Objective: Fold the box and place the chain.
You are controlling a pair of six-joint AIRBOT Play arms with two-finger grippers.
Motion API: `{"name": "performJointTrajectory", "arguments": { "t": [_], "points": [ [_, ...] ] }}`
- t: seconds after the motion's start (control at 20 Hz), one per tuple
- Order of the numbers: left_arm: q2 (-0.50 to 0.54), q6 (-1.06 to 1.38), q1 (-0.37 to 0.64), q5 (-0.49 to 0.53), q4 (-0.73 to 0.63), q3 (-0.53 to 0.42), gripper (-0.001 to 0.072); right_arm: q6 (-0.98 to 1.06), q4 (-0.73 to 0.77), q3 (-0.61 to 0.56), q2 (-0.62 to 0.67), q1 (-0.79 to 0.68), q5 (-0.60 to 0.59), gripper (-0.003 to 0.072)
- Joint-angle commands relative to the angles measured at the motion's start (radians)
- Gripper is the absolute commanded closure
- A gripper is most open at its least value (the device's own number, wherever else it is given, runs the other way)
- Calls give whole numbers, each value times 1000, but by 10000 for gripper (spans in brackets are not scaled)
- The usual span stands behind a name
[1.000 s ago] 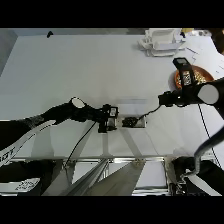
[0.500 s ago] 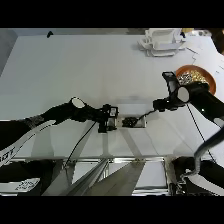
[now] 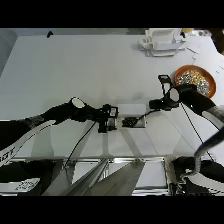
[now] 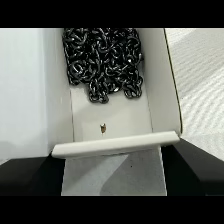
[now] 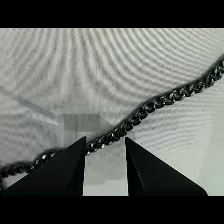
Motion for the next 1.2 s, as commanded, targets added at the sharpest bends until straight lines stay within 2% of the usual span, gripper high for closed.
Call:
{"name": "performJointTrajectory", "arguments": {
  "t": [0.0,0.05,0.1,0.15,0.2,0.5,0.75,0.95,1.15],
  "points": [
    [0,0,1,0,0,0,570,11,0,-1,-27,-1,-1,450],
    [0,0,1,0,0,0,570,11,0,-1,-38,-1,14,451],
    [0,0,1,0,0,0,570,10,0,-1,-46,-1,26,517],
    [0,0,1,0,0,0,570,-2,0,-1,-48,-1,31,637],
    [0,0,1,0,0,0,570,-36,1,-1,-43,3,29,672],
    [0,0,1,0,0,0,570,-64,-26,-1,82,58,14,672],
    [0,0,1,0,0,0,570,-102,-8,-1,249,58,84,672],
    [0,0,1,0,0,0,570,-205,121,-1,389,57,132,672],
    [0,0,1,0,0,0,570,-313,357,-1,510,57,145,672]
  ]
}}
